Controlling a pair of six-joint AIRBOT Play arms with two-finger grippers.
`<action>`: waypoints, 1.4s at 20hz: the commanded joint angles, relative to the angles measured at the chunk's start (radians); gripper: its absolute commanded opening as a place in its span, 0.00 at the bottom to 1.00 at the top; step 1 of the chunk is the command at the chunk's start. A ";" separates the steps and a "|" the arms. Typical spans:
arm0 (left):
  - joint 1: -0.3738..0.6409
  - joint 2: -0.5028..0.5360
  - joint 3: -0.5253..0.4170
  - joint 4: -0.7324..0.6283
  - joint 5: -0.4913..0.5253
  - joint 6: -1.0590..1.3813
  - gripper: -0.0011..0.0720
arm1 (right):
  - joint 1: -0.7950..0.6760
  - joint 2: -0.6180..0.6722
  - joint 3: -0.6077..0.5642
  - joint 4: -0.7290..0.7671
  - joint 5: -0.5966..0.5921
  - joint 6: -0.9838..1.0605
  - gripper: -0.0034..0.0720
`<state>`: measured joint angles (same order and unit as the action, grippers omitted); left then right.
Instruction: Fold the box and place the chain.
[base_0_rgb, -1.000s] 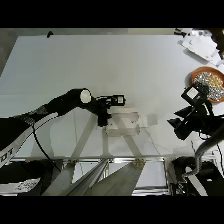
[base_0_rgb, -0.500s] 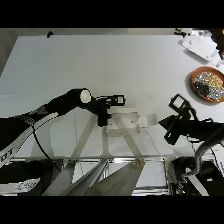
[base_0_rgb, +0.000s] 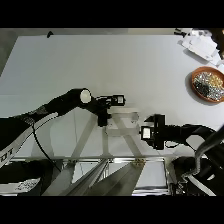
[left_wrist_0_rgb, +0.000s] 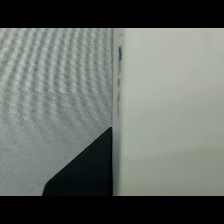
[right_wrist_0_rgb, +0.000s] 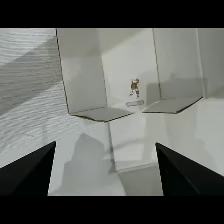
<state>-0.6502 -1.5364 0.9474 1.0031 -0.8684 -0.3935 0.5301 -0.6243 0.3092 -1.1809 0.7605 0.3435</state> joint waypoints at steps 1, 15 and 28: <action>0.000 0.000 0.000 0.000 0.000 0.000 0.03 | 0.021 -0.082 -0.009 -0.006 -0.083 -0.031 1.00; 0.000 0.000 0.000 0.000 0.000 0.000 0.03 | 0.063 -0.187 -0.009 0.140 -0.293 -0.030 0.99; 0.000 0.000 0.000 0.000 0.000 0.000 0.03 | -0.010 -0.187 -0.007 0.286 -0.332 -0.214 0.99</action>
